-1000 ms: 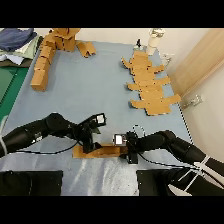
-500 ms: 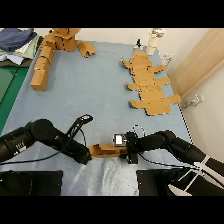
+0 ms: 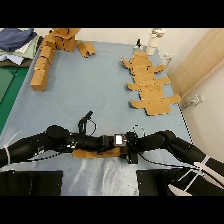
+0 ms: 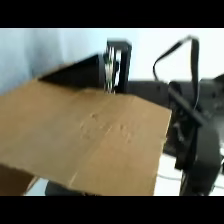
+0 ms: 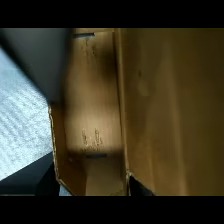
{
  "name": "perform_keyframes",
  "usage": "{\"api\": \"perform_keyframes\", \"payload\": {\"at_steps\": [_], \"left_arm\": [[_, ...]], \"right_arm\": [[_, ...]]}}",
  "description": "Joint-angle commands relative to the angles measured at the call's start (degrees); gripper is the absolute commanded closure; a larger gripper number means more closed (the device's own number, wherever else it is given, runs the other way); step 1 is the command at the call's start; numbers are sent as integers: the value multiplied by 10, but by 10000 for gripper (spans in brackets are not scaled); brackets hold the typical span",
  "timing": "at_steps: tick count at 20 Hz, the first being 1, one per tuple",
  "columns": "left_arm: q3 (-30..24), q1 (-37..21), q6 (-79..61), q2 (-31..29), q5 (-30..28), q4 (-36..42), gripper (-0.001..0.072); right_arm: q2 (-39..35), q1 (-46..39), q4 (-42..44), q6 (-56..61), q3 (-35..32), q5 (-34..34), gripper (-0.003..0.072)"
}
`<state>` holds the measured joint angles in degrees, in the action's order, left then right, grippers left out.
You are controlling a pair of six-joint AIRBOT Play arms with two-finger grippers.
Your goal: Fold the box.
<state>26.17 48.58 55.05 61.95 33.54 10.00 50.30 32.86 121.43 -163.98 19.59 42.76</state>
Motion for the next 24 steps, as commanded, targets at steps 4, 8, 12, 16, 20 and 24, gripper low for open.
{"api": "perform_keyframes", "payload": {"at_steps": [4, 8, 12, 16, 20, 24], "left_arm": [[-2, -18, -130, 47, -63, 146, 699], [-1, -26, -135, 59, -112, 102, 700], [-1, -26, -130, 78, -123, 73, 700], [8, -26, -80, 91, -120, 10, 700], [27, -32, -43, 91, -108, -39, 700], [37, -61, -9, 91, -90, -106, 701]], "right_arm": [[0, 0, 0, 0, 0, 0, 168], [0, 0, 0, 0, 0, 0, 168], [0, 0, 0, 0, 0, 0, 168], [0, 0, 0, 0, 0, 0, 168], [0, 0, 0, 0, 0, 0, 168], [0, 0, 0, 0, 0, 0, 168]]}}
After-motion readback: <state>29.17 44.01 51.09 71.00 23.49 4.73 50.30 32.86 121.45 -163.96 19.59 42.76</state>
